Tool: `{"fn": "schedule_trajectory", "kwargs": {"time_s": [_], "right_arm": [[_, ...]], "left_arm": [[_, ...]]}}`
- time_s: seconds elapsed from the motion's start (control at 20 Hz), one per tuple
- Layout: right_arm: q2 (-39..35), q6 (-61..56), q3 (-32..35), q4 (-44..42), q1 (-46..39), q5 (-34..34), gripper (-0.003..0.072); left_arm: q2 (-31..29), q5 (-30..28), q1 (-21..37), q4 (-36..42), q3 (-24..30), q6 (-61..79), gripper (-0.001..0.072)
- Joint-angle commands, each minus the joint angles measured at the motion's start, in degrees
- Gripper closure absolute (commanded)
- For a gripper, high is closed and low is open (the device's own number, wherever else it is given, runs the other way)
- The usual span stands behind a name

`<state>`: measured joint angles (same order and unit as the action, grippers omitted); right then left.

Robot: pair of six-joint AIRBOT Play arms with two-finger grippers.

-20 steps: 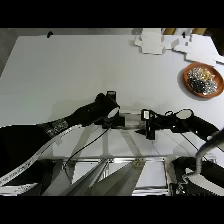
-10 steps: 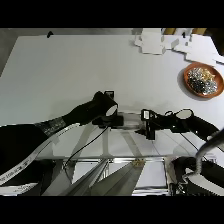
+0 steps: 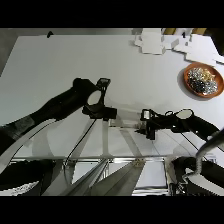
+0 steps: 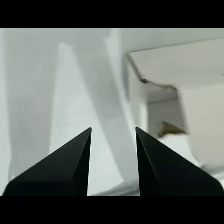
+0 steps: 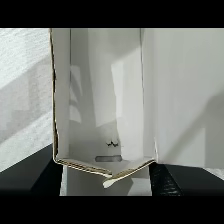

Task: Fold the box and place the chain.

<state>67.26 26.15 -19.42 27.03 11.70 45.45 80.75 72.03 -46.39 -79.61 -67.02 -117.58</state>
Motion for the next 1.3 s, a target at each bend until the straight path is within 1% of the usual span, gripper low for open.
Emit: {"fn": "schedule_trajectory", "kwargs": {"time_s": [0.0, 0.05, 0.1, 0.15, 0.2, 0.25, 0.3, 0.45, 0.55, 0.65, 0.75, 0.85, 1.0, 1.05, 1.1, 1.15, 1.25], "right_arm": [[0.0, -0.15, 0.02, -0.31, 0.02, 0.24, 0.0391], [0.0, -0.17, 0.02, -0.28, 0.02, 0.24, 0.0391], [0.0, -0.15, 0.02, -0.31, 0.02, 0.22, 0.039], [0.0, -0.17, 0.02, -0.28, 0.02, 0.24, 0.039], [0.0, -0.15, 0.02, -0.28, 0.02, 0.24, 0.039], [0.0, -0.17, 0.02, -0.28, 0.02, 0.24, 0.0391], [0.0, -0.15, 0.02, -0.28, 0.02, 0.22, 0.039], [0.0, -0.15, 0.02, -0.28, 0.02, 0.24, 0.0391], [0.0, -0.15, 0.02, -0.31, 0.02, 0.24, 0.0391], [0.0, -0.17, 0.02, -0.28, 0.02, 0.24, 0.039], [0.0, -0.15, 0.02, -0.28, 0.02, 0.24, 0.0391], [0.0, -0.17, 0.02, -0.28, 0.02, 0.24, 0.0391], [0.0, -0.15, 0.02, -0.28, 0.02, 0.24, 0.0391], [0.0, -0.15, 0.02, -0.28, 0.02, 0.24, 0.039], [0.0, -0.17, 0.02, -0.28, 0.02, 0.24, 0.0391], [0.0, -0.17, 0.02, -0.28, 0.02, 0.24, 0.039], [0.0, -0.15, 0.02, -0.28, 0.02, 0.24, 0.039]], "left_arm": [[-1.99, 0.9, 2.91, 4.07, -0.04, 12.96, 0.0409], [-2.71, 1.31, 3.96, 4.39, -0.04, 17.46, 0.0406], [-3.87, 2.03, 5.09, 4.33, -0.02, 24.41, 0.0322], [-4.96, 2.73, 6.32, 4.37, 0.02, 31.98, 0.0205], [-6.34, 3.02, 7.82, 4.66, 0.44, 41.83, 0.0127], [-7.98, 2.99, 9.73, 5.18, 1.81, 53.29, 0.012], [-9.62, 1.66, 11.63, 6.56, 4.04, 65.42, 0.012], [-13.11, -4.85, 18.21, 16.28, 14.51, 99.25, 0.0122], [-12.63, -8.37, 21.44, 23.91, 20.59, 116.04, 0.0123], [-11.13, -11.02, 23.54, 30.8, 24.61, 129.5, 0.0124], [-8.74, -12.66, 24.28, 35.52, 25.66, 134.94, 0.0123], [-6.03, -16.41, 24.06, 39.8, 25.64, 136.91, 0.0122], [-2.32, -18.84, 22.18, 46.14, 25.64, 142.46, 0.0119], [-1.4, -18.84, 21.29, 47.12, 25.64, 143.84, 0.0111], [-0.5, -18.86, 20.35, 48.0, 25.64, 144.76, 0.0056], [0.44, -19.21, 19.39, 48.94, 25.64, 144.78, 0.004], [2.21, -19.71, 18.32, 49.86, 25.64, 144.78, 0.004]]}}
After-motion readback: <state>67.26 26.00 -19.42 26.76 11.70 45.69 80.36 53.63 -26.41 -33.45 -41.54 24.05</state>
